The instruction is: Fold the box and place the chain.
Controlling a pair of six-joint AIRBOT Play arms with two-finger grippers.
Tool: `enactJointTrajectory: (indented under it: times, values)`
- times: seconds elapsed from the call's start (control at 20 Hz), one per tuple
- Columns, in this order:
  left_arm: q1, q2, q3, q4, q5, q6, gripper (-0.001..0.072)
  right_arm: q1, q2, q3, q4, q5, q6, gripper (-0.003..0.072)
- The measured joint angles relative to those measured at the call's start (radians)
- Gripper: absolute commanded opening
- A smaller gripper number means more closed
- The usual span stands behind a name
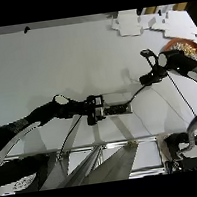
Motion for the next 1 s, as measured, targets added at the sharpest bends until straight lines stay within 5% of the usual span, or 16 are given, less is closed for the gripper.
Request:
enactJointTrajectory:
  times: [0.15,0.5,1.0]
  values:
    - [0.0,0.0,0.0,0.0,0.0,0.0,0.001,0.0,-0.002,-0.015,0.001,-0.003,0.002,0.0021]
    - [0.0,0.0,0.0,0.0,0.0,0.0,0.001,0.0,0.106,-0.029,-0.001,0.019,-0.004,0.0021]
    - [0.0,0.0,0.0,0.0,0.0,0.0,0.001,0.149,0.605,-0.029,0.098,0.253,-0.018,0.0021]
